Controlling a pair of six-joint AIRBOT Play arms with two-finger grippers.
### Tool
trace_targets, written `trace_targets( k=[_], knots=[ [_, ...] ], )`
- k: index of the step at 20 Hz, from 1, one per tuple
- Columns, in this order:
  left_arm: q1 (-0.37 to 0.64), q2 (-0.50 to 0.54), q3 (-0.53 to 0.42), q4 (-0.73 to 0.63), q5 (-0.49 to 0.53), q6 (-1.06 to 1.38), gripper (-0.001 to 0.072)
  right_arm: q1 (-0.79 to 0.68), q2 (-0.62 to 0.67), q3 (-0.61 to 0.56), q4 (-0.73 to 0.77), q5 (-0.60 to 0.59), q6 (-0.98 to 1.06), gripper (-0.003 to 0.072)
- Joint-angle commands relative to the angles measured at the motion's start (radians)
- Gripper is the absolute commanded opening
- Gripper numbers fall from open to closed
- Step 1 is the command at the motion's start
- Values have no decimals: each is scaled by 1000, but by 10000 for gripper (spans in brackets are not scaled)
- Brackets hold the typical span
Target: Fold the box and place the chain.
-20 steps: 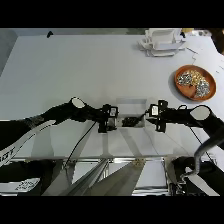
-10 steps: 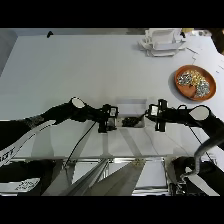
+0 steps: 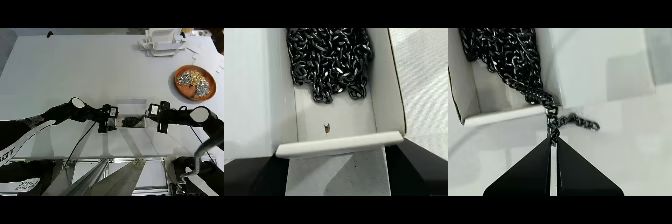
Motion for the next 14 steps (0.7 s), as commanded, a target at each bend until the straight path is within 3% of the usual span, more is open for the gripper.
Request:
trace_targets(
  k=[1,4,7,10,14],
  knots=[
    [1,0,0,0,0,0,140,0,64,13,-114,27,238,14],
    [1,0,0,0,0,0,140,0,114,126,-24,191,336,14],
    [1,0,0,0,0,0,140,0,113,251,218,333,347,14],
    [1,0,0,0,0,0,140,13,113,277,425,307,345,14],
    [1,0,0,0,0,0,140,153,70,277,425,206,347,14]
  ],
)
